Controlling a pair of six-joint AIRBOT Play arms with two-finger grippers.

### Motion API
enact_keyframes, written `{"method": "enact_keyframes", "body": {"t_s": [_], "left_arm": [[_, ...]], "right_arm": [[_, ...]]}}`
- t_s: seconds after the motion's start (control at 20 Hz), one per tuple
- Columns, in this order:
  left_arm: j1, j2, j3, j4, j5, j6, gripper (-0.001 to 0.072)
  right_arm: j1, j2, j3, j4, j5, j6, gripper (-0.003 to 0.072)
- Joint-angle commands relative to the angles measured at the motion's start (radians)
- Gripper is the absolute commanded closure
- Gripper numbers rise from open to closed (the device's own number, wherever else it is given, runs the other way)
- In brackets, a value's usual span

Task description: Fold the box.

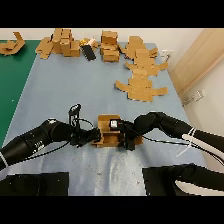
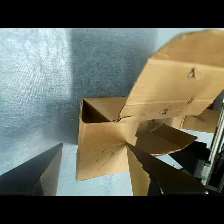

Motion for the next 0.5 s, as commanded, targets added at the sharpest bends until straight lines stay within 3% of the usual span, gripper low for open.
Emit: {"method": "enact_keyframes", "body": {"t_s": [0.0, 0.45], "left_arm": [[-0.006, -0.015, 0.033, 0.021, -0.025, 0.001, 0.0130], [-0.049, -0.132, 0.189, 0.116, -0.107, -0.016, 0.0130]], "right_arm": [[0.001, 0.000, 0.000, 0.002, -0.004, 0.001, 0.0275], [0.001, 0.000, 0.000, 0.002, -0.008, 0.001, 0.0275]]}}
